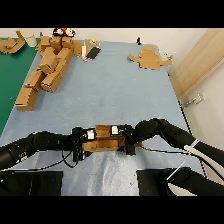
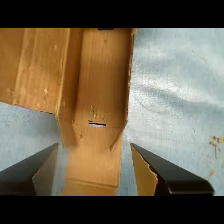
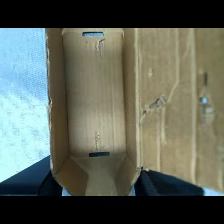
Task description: Fold the box.
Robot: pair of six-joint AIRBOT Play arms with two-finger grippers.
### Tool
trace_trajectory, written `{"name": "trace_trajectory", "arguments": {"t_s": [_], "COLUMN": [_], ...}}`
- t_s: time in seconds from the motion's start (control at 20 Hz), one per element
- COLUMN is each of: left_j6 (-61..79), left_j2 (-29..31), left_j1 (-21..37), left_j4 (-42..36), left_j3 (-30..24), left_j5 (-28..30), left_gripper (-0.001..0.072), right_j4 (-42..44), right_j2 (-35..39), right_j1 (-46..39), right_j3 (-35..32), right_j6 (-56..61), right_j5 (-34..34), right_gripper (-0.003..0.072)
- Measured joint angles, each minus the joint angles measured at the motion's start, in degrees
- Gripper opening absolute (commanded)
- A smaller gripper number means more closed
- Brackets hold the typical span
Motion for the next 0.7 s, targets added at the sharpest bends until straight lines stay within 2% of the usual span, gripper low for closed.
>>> {"name": "trace_trajectory", "arguments": {"t_s": [0.05,0.15,0.2,0.45,0.55,0.7], "left_j6": [0.2,0.5,1.1,5.5,6.6,7.8], "left_j2": [-0.2,-0.7,-1.0,-2.5,-2.8,-3.1], "left_j1": [0.0,-0.1,-0.1,-0.1,-0.1,-0.1], "left_j4": [-0.5,-1.4,-1.7,-5.5,-6.3,-7.0], "left_j3": [0.1,0.1,0.1,0.5,0.7,1.0], "left_j5": [0.2,0.7,0.8,1.2,1.1,1.0], "left_gripper": [0.0572,0.0394,0.0345,0.0343,0.0091,0.0093], "right_j4": [0.0,0.0,0.0,0.0,0.0,0.0], "right_j2": [0.0,0.0,0.0,0.0,0.0,0.0], "right_j1": [0.0,0.0,0.0,0.0,0.0,0.0], "right_j3": [0.0,0.0,0.0,0.0,0.0,0.0], "right_j6": [0.0,0.0,0.0,0.0,0.0,0.0], "right_j5": [0.0,0.0,0.0,0.0,0.0,0.0], "right_gripper": [0.0532,0.0532,0.0532,0.0532,0.0532,0.0532]}}
